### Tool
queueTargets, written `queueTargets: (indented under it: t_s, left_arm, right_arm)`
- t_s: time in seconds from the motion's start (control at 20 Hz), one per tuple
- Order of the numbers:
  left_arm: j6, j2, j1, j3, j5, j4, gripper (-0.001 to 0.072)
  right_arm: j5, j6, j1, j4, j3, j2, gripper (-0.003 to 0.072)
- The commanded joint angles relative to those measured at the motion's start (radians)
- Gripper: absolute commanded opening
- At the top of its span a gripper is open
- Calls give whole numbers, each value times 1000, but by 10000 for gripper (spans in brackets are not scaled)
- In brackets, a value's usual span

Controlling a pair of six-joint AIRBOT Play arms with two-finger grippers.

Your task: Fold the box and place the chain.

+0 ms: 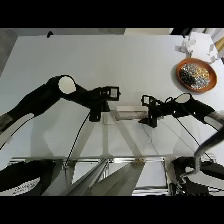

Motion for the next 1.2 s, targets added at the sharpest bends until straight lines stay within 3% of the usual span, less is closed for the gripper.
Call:
queueTargets:
  t_s: [0.0,0.15,0.35,0.45,0.85,1.15]
  left_arm:
    - [-14,2,-102,0,-14,-58,3]
    - [-16,-47,-148,0,85,-153,3]
    - [-153,-76,-147,0,459,-183,1]
    - [-217,-112,-132,0,553,-190,1]
    - [-286,-278,-123,0,541,-227,1]
    - [-285,-220,-113,0,519,-196,1]
  right_arm:
    - [1,-1,0,0,0,1,400]
    - [1,-1,0,0,0,1,400]
    - [1,-1,0,0,0,1,400]
    - [1,-1,0,0,0,1,400]
    - [1,-1,0,0,0,1,400]
    - [1,-1,0,0,0,1,400]
